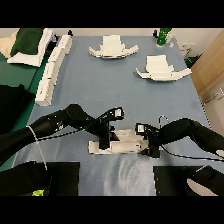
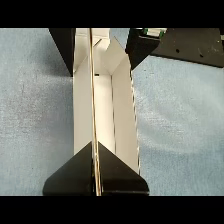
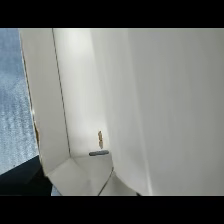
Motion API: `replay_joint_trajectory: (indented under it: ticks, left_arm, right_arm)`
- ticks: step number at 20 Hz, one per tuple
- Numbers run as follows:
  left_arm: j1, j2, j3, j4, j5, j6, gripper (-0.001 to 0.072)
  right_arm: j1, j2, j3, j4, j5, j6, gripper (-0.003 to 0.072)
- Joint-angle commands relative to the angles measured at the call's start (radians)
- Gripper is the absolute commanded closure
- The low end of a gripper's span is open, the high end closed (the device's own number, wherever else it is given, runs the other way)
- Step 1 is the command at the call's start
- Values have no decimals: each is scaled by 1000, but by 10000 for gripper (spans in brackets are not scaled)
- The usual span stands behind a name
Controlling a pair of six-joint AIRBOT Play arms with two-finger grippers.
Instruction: Fold the box.
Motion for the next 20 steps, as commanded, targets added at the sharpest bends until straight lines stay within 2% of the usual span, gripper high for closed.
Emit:
replay_joint_trajectory:
  ticks: [1, 6, 13, 20]
  left_arm:
    - [0, 0, 0, 0, 0, 0, 695]
    - [0, 0, 0, 0, 0, 0, 695]
    - [0, 0, 0, 0, 0, 0, 695]
    - [0, 0, 0, 0, 0, 0, 695]
  right_arm:
    - [1, -2, -5, 2, 5, 1, -20]
    - [6, 51, -5, 0, -20, 2, -20]
    - [6, 104, -5, 16, 4, 9, -20]
    - [14, 97, -45, 21, 54, 8, -19]
